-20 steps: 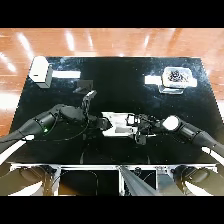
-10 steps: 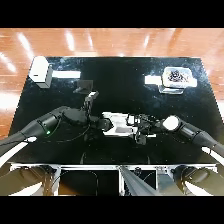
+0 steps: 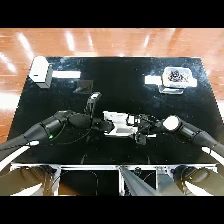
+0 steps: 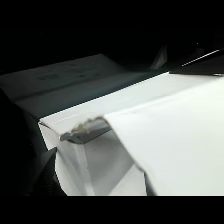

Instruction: Fold the box and place the chain.

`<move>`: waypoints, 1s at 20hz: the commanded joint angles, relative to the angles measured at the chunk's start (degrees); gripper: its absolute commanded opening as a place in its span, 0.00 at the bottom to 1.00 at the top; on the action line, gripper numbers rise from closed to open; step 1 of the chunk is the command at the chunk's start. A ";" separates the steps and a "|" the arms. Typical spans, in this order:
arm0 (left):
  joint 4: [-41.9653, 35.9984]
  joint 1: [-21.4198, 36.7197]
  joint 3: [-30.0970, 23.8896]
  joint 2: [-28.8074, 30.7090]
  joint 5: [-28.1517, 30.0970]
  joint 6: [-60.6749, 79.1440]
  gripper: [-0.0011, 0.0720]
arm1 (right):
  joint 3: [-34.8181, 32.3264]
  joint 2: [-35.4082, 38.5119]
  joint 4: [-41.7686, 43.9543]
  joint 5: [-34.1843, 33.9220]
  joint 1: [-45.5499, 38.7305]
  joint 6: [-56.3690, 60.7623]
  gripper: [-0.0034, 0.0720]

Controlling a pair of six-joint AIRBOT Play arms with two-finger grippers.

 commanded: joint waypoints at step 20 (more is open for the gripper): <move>7.76 -0.39 -0.04 -0.07 -3.43 -8.11 0.85 | 0.07 0.02 0.07 0.04 0.04 0.00 0.78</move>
